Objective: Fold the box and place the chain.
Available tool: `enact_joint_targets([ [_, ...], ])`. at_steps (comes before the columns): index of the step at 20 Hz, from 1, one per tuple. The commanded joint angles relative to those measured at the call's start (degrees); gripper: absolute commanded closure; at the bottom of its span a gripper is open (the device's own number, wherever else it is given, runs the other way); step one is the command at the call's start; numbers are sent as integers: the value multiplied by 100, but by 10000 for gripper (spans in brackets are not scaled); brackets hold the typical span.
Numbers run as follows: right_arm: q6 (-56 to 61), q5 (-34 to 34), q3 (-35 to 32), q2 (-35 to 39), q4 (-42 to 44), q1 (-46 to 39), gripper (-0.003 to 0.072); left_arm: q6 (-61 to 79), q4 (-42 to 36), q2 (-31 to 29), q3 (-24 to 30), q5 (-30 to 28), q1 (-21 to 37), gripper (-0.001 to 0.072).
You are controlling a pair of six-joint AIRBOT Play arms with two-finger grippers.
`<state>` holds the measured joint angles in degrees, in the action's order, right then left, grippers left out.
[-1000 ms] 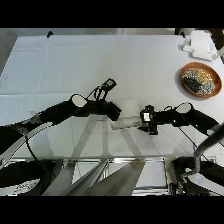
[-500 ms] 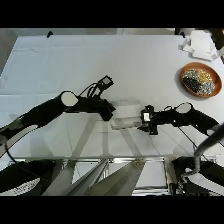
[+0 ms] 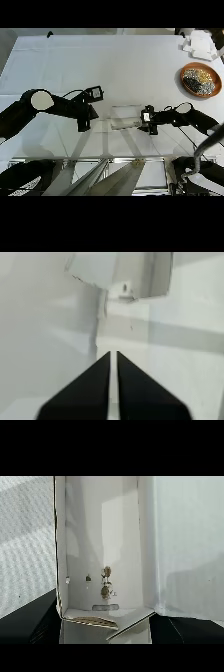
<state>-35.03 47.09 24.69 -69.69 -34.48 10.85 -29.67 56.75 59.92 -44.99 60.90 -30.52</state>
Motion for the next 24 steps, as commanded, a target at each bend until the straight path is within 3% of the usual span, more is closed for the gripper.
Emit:
enact_joint_targets([
  [1,2,-2,-2,4,0,2,269,426,37,236,83,269,-98,484],
  [3,2,2,0,4,2,2,269,684,24,590,96,7,-216,423],
  [5,2,2,0,4,2,2,269,1137,-26,966,96,-190,-315,412],
  [8,2,0,-2,4,0,2,269,1775,-59,1456,96,-621,-468,315],
  [12,2,0,0,4,0,2,269,1812,-59,1810,98,-1419,-603,315],
  [24,2,2,-2,4,2,2,269,1812,-59,2173,98,-1707,-743,317],
])
